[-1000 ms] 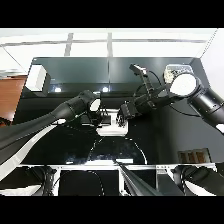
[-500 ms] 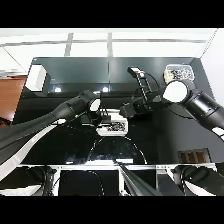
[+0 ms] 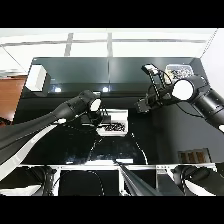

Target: Fold the box and place the chain.

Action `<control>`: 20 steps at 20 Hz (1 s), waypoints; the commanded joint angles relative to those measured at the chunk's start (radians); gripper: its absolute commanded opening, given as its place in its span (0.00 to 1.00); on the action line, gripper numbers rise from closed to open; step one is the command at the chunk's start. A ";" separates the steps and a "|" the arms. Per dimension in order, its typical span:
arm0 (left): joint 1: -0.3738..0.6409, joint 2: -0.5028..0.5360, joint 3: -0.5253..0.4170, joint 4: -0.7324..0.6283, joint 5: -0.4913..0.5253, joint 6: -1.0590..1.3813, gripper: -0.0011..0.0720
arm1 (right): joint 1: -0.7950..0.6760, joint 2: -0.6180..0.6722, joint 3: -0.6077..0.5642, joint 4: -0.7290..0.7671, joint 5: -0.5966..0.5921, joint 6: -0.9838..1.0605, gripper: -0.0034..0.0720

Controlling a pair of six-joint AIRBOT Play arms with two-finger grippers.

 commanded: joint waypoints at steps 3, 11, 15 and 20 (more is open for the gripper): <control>-0.016 0.067 0.021 0.035 -0.023 0.001 0.95 | 0.024 0.001 0.000 -0.006 -0.009 -0.001 0.46; 0.084 0.561 -0.221 0.531 -0.189 -0.106 0.95 | 0.024 0.001 0.000 -0.032 -0.013 -0.001 0.46; 0.428 0.743 -0.524 0.165 0.040 0.080 0.95 | 0.023 0.001 0.000 -0.058 -0.036 0.000 0.46; 0.632 0.650 -0.648 -0.671 0.184 1.213 0.95 | 0.024 0.001 0.000 -0.057 -0.045 0.010 0.46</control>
